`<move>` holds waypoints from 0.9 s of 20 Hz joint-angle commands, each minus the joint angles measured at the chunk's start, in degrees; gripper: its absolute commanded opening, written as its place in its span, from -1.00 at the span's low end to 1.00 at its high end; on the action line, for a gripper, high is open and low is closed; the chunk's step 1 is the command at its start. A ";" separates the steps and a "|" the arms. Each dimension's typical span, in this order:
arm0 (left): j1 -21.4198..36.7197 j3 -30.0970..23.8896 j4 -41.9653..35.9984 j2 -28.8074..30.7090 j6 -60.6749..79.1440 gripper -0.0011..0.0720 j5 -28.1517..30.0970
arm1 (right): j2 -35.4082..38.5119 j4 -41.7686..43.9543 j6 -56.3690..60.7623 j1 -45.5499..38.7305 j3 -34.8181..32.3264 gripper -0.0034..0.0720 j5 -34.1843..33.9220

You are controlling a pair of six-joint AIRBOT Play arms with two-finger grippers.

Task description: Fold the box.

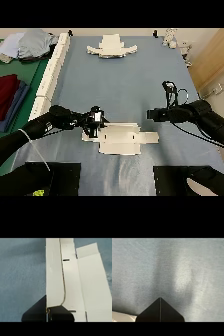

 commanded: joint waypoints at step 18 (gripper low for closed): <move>-15.96 -8.57 -13.68 8.70 9.20 -0.95 21.05 | 0.00 0.02 0.00 0.00 0.04 -0.91 0.28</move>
